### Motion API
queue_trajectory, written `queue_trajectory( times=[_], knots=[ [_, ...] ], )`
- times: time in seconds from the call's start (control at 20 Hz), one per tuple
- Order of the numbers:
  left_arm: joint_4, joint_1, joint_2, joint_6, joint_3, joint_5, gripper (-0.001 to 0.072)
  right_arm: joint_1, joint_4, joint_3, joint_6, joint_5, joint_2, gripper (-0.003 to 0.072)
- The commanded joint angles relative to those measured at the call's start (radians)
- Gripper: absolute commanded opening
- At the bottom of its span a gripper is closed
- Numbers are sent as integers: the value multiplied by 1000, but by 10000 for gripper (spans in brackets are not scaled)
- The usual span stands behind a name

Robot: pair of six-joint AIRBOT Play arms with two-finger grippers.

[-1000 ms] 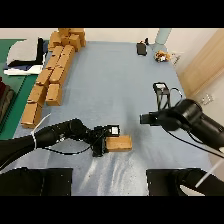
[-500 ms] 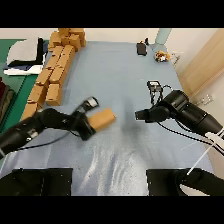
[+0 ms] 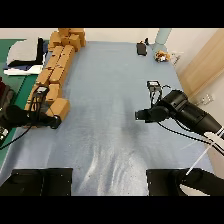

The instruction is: Fold the box.

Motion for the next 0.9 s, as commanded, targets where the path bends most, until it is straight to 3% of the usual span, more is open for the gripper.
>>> queue_trajectory(
  times=[0.0,0.65,0.85],
  knots=[
    [16,102,5,-20,-70,90,523,0,-2,1,0,0,-1,6],
    [26,121,-150,67,-90,268,523,0,-16,1,0,20,-1,6],
    [26,121,-154,67,-90,273,523,0,-16,1,0,20,-1,6]
  ],
)
